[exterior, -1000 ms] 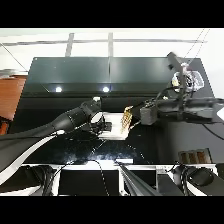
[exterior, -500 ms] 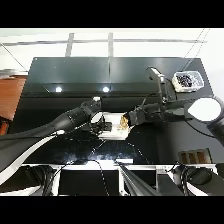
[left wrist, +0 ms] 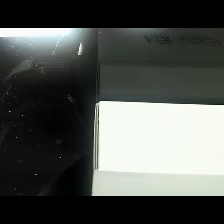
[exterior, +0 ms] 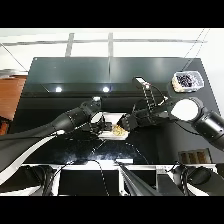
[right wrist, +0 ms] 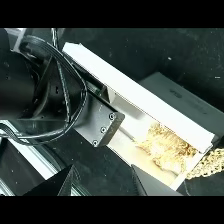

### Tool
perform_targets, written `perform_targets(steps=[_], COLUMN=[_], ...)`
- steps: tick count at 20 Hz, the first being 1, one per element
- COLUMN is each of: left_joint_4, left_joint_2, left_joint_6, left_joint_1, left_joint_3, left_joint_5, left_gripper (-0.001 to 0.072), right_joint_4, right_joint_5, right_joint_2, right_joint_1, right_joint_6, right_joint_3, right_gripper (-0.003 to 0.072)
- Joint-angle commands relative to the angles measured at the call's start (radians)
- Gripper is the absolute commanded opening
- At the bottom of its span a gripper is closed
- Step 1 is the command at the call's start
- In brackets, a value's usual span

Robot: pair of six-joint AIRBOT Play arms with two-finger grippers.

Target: Fold the box and place the chain.

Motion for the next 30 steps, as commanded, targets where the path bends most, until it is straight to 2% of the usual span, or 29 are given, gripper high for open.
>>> perform_targets(steps=[1,5,7,8,9,10,11,12,16,18,23,30], left_joint_4=[0.0,0.0,0.0,0.0,0.0,0.0,0.0,0.0,0.0,0.0,0.0,-0.005], left_joint_2=[-0.001,-0.001,-0.001,-0.001,-0.001,-0.001,-0.001,-0.001,-0.001,-0.001,-0.001,-0.001], left_joint_6=[0.0,0.0,0.0,0.0,0.0,0.0,0.0,0.0,0.0,0.0,0.0,0.0], left_joint_1=[0.0,0.0,0.0,0.0,0.0,0.0,0.0,0.0,0.0,0.0,0.001,0.002], left_joint_3=[0.0,0.0,0.0,0.0,0.0,0.0,0.0,0.0,0.0,0.0,0.0,0.0], left_joint_5=[0.001,0.0,0.0,0.0,0.0,0.0,0.0,0.0,0.0,0.002,0.0,0.0], left_gripper=[0.0031,0.0031,0.0031,0.0031,0.0031,0.0031,0.0031,0.0031,0.0031,0.0031,0.0031,0.0032], right_joint_4=[-0.01,-0.014,-0.082,-0.172,-0.267,-0.351,-0.399,-0.404,-0.424,-0.502,-0.766,-0.747], right_joint_5=[0.047,0.187,0.261,0.289,0.327,0.355,0.325,0.248,-0.097,-0.188,-0.277,-0.284], right_joint_2=[-0.004,0.009,0.034,0.048,0.052,0.048,0.044,0.041,0.014,-0.034,-0.153,-0.326], right_joint_1=[-0.026,-0.18,-0.27,-0.309,-0.333,-0.352,-0.369,-0.392,-0.471,-0.483,-0.481,-0.481], right_joint_6=[-0.013,-0.126,-0.204,-0.255,-0.322,-0.375,-0.379,-0.368,-0.019,0.068,0.323,0.393], right_joint_3=[0.0,0.0,0.0,0.0,0.0,-0.003,-0.014,-0.037,-0.103,-0.102,-0.102,-0.006], right_gripper=[0.0444,0.0443,0.0444,0.0502,0.0709,0.0713,0.0713,0.0713,0.0712,0.0712,0.0712,0.07])
